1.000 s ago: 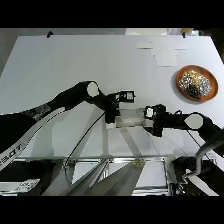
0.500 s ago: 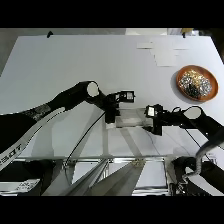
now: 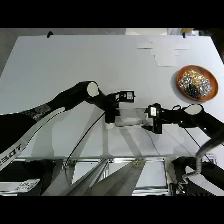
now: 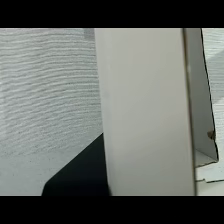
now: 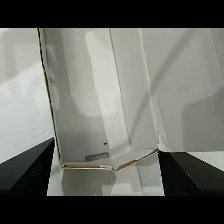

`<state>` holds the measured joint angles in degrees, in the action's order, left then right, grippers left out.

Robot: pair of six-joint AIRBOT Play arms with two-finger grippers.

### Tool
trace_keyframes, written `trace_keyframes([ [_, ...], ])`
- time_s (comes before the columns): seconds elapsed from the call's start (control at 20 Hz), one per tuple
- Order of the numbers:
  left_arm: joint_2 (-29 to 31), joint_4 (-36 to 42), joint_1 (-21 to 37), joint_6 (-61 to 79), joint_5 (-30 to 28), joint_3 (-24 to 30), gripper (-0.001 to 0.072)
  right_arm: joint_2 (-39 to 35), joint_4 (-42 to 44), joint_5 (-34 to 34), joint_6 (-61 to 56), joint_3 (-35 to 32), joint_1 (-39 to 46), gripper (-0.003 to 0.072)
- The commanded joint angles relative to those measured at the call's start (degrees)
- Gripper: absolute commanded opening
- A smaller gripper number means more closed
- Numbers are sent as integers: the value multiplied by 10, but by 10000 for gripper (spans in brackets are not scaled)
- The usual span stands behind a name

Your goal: Fold the box and place the chain.

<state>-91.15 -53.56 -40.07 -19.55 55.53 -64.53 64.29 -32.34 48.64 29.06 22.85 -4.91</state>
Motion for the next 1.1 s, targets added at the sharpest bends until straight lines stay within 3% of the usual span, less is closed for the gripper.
trace_keyframes([
  [0.0, 0, 0, 0, 0, 0, 0, 11, 20, 11, 20, 15, 0, 1, 656],
  [0.6, 0, 0, 0, 0, 0, 0, 11, 42, 5, 28, 16, 0, 0, 632],
  [0.75, 0, 0, 0, 0, 0, 0, 11, 43, 6, 28, 29, 0, -2, 540],
  [1.05, 0, 0, 0, 0, 0, 0, 11, 48, 5, 17, 29, 1, -2, 540],
])
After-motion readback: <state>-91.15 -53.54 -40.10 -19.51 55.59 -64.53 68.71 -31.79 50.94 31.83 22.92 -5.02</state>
